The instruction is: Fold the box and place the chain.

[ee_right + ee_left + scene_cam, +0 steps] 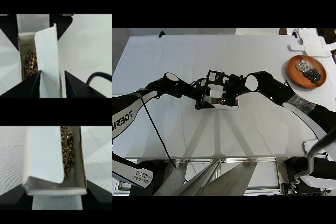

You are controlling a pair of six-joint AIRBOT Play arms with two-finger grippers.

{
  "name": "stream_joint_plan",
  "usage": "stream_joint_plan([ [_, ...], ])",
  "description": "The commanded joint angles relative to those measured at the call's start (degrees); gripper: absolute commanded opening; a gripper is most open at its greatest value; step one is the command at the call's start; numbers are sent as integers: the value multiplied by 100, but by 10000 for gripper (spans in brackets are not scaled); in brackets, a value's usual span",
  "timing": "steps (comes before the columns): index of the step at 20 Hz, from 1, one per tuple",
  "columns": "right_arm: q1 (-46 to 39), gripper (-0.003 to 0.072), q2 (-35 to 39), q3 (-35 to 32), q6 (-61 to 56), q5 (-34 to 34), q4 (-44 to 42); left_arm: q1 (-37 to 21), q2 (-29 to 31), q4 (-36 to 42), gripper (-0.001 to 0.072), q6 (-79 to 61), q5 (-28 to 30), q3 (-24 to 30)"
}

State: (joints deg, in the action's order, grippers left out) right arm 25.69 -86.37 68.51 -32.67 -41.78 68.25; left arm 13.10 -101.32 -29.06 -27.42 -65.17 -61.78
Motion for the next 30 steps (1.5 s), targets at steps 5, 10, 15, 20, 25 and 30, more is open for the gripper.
stream_joint_plan([
  [5,7,213,2,-39,-4,-518,24,-4,4,4,175,2,24,-2],
  [10,7,214,-7,-236,-7,-535,7,-4,4,4,175,2,24,-2],
  [15,7,362,17,-293,-83,-535,4,-4,4,4,175,2,24,-2],
  [20,7,406,310,-293,-186,-531,7,-4,4,4,175,2,24,-2],
  [25,-68,340,599,-293,-1040,-424,-498,-4,4,4,175,2,24,-2],
  [30,-289,12,514,-293,-1814,-70,-2400,-4,4,4,175,2,22,-2],
])
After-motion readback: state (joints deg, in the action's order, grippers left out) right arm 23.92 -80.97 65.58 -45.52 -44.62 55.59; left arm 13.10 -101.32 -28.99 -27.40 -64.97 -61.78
